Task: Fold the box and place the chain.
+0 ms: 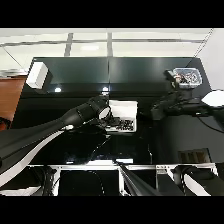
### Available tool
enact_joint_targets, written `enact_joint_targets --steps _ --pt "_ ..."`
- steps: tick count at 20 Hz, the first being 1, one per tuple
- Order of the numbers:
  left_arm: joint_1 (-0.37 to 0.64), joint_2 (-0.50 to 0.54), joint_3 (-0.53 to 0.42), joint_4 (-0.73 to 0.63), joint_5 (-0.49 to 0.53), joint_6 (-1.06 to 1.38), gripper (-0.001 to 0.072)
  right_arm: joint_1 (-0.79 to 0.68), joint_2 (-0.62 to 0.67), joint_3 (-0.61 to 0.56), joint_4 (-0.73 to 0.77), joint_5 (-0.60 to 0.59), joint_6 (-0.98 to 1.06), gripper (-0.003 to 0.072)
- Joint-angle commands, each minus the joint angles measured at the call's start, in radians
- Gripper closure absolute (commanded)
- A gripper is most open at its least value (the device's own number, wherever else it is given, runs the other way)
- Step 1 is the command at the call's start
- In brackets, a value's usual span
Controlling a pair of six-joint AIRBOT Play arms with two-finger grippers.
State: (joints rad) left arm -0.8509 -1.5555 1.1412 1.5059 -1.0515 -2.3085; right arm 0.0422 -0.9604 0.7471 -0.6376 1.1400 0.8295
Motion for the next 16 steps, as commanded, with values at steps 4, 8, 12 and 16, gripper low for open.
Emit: enact_joint_targets --steps 4,8,12,16 --pt "0.0 -0.015 0.0 0.0 0.0 0.0 0.0678 -0.182 0.018 -0.052 -0.07 0.09 0.014 0.0399" --pt "0.0 -0.031 0.003 -0.027 -0.011 0.0 0.0678 -0.109 0.018 -0.071 -0.01 0.061 -0.023 0.0399" --pt "-0.002 -0.029 0.05 -0.04 -0.053 0.0 0.0328 -0.064 0.018 -0.071 -0.053 0.06 -0.026 0.0399" --pt "-0.013 0.05 0.071 0.064 -0.074 0.001 0.0217 -0.065 0.018 -0.071 -0.079 0.053 -0.026 0.0399"
